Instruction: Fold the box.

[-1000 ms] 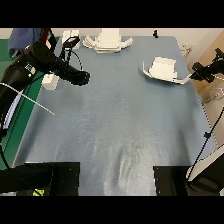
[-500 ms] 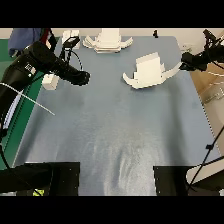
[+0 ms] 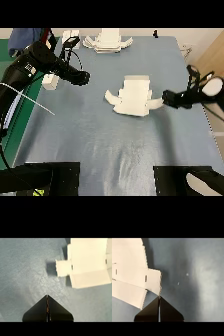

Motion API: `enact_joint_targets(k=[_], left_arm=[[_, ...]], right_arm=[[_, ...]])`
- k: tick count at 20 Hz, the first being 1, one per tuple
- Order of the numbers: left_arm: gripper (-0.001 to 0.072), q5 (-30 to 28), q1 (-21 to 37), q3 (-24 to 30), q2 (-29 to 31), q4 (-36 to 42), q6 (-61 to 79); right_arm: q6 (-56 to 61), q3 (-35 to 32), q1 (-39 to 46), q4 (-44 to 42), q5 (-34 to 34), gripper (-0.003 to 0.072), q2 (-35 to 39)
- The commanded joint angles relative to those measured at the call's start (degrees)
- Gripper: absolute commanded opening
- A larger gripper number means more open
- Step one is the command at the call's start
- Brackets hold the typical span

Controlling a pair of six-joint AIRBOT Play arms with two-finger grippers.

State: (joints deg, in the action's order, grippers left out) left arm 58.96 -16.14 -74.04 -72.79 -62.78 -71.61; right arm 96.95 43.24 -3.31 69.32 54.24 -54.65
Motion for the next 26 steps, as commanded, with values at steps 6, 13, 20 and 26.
enact_joint_targets(k=[6, 13, 20, 26], left_arm=[[0.0014, 0.0, 0.0, -0.1, 0.0, 0.0, 0.0], [0.0014, 0.0, 0.0, -0.1, 0.0, 0.0, 0.0], [0.0014, 0.0, 0.0, -0.1, 0.0, 0.0, 0.0], [0.0014, 0.0, 0.0, -0.1, 0.0, 0.0, 0.0]], right_arm=[[12.2, -18.5, -6.4, 0.1, -0.5, 0.0002, 16.1], [12.3, -14.2, -0.7, 4.2, 1.6, 0.0446, 9.8], [-4.0, -3.5, 7.5, -10.6, 14.6, 0.0444, -5.0], [-14.0, -3.1, 7.5, -23.0, 13.3, 0.0299, -17.7]])
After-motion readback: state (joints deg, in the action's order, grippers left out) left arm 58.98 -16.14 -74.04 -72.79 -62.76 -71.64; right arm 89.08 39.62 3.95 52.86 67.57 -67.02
